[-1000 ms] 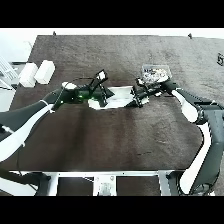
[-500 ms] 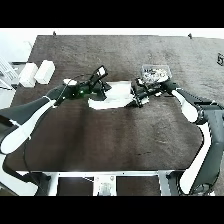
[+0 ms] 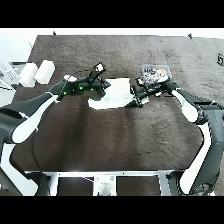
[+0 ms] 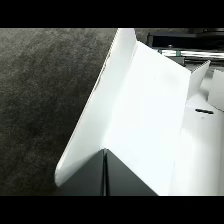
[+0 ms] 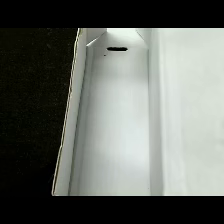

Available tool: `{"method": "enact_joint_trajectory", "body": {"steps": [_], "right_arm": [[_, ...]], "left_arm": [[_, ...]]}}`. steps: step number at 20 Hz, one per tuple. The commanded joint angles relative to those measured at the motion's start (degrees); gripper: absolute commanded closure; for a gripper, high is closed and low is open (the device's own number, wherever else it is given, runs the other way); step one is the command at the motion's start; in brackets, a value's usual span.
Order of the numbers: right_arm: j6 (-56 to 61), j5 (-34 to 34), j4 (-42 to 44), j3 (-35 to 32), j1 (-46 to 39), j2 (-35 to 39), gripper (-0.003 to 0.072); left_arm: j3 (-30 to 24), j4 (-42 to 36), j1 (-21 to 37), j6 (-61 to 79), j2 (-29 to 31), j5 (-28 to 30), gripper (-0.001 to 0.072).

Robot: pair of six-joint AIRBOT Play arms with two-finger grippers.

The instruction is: Fold the box and place the chain.

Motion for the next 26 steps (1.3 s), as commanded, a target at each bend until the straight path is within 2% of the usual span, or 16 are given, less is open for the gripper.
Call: {"method": "enact_joint_trajectory", "body": {"steps": [1, 14, 18, 21, 24, 25, 26], "right_arm": [[-0.02, 0.02, 0.00, 0.07, 0.00, 0.04, 0.0308], [-0.02, 0.00, 0.00, 0.07, 0.02, 0.04, 0.0308], [-0.02, 0.02, 0.00, 0.07, 0.02, 0.04, 0.0308], [-0.02, 0.02, 0.00, 0.07, 0.02, 0.04, 0.0308], [-0.02, 0.02, 0.00, 0.07, 0.02, 0.04, 0.0308], [-0.02, 0.00, 0.00, 0.07, 0.02, 0.04, 0.0309], [-0.02, 0.02, 0.00, 0.07, 0.02, 0.04, 0.0308]], "left_arm": [[0.55, 0.61, 0.04, -0.85, -1.38, -1.22, 0.0693], [0.57, 1.75, -0.07, -1.16, -3.37, -3.06, 0.0692], [2.71, 2.97, 0.07, -1.79, -2.16, -8.85, 0.0690], [3.85, 9.51, 0.07, -3.48, 2.05, -9.03, 0.0689], [3.82, 22.60, 0.07, -8.57, 6.86, -9.07, 0.0687], [3.82, 27.10, 0.07, -10.27, 8.20, -10.71, 0.0677], [3.91, 30.64, 0.07, -11.85, 9.35, -13.14, 0.0479]]}}
